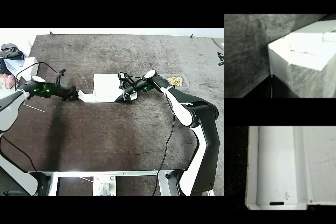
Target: Fold the box and place the chain.
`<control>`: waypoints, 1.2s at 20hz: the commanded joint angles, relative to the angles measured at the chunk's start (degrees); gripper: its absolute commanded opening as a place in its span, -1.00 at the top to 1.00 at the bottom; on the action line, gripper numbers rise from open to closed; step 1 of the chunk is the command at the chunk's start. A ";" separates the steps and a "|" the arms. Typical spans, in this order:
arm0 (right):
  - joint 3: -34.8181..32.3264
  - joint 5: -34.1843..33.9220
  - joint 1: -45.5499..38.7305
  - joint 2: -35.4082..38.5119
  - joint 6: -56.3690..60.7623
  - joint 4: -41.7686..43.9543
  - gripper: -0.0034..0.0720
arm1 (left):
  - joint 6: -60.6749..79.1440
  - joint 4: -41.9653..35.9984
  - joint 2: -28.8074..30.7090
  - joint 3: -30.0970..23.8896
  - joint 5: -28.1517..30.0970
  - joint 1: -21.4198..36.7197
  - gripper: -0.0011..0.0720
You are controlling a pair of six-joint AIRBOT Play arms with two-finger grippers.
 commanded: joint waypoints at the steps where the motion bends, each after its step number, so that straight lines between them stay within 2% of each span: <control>1: 0.02 0.02 -0.02 -0.02 0.00 0.02 -0.52 | 1.38 -3.91 -1.16 -0.09 0.52 -1.66 0.94; 8: 0.02 0.02 -0.02 -0.02 0.00 0.00 -0.52 | 3.06 -7.15 -0.96 1.68 -3.69 -2.05 0.93; 9: 0.02 0.02 -0.02 -0.02 0.02 0.02 -0.52 | 3.08 -7.74 -0.96 2.62 -4.66 -2.05 0.55; 10: 0.02 0.02 -0.02 -0.02 0.02 0.02 -0.52 | 3.08 -7.76 -0.96 3.58 -5.62 -2.05 0.47; 13: 0.02 0.02 -0.02 -0.02 0.00 0.02 -0.53 | 2.80 -8.28 -0.96 4.22 -6.51 -2.05 0.45; 14: 0.02 0.02 -0.02 -0.02 0.02 0.02 -0.52 | 3.10 -9.20 -0.96 4.24 -7.04 -2.05 0.21; 15: 0.02 0.02 -0.02 -0.02 0.00 0.02 -0.52 | 3.28 -10.14 -0.96 4.24 -7.45 -2.05 0.11; 24: 0.02 0.02 -0.02 -0.02 0.00 0.02 -0.52 | 2.93 -9.18 -0.72 4.50 -7.85 -2.86 0.11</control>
